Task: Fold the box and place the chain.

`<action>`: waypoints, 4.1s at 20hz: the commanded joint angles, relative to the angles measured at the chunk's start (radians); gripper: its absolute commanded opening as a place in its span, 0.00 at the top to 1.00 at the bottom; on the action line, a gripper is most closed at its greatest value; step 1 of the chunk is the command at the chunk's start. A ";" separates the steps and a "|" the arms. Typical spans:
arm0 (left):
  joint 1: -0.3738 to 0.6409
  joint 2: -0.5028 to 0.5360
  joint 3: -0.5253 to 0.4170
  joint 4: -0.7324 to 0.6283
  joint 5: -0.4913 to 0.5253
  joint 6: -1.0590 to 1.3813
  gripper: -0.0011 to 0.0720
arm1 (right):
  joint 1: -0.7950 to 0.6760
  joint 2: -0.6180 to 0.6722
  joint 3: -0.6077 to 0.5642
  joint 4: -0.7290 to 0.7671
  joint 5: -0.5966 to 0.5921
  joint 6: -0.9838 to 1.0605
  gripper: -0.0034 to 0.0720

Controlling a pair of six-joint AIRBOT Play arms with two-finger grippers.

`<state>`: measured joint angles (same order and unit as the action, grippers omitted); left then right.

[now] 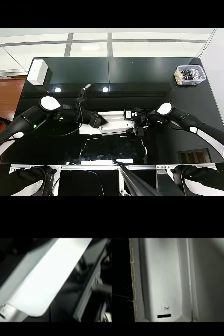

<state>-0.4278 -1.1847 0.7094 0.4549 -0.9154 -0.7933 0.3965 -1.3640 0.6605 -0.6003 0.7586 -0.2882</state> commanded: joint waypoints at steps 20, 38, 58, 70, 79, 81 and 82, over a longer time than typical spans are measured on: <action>0.200 0.216 -0.075 0.095 0.169 0.000 0.95 | 0.000 -0.001 0.000 0.001 0.001 0.001 0.40; 0.027 -0.014 -0.133 0.236 0.099 0.940 0.15 | 0.000 0.000 0.000 0.001 0.001 0.001 0.40; -0.069 -0.100 -0.124 -0.018 0.206 0.938 0.85 | 0.000 -0.001 0.000 0.001 0.000 0.001 0.40; 0.202 0.117 -0.098 0.228 -0.022 0.380 0.95 | 0.000 0.000 0.000 0.001 0.001 0.001 0.40; 0.689 -0.026 -0.240 0.204 -0.311 -0.311 0.95 | 0.000 -0.001 0.000 0.001 0.001 0.001 0.40; 0.651 -0.101 -0.245 0.138 -0.298 -0.285 0.95 | 0.000 0.000 0.000 0.001 0.001 0.001 0.40; 0.608 -0.133 -0.245 0.103 -0.283 -0.269 0.95 | 0.000 -0.001 0.000 0.001 0.001 0.001 0.40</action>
<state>0.1921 -1.2293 0.4843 0.6701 -1.1828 -1.0473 0.3969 -1.3640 0.6605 -0.5995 0.7589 -0.2874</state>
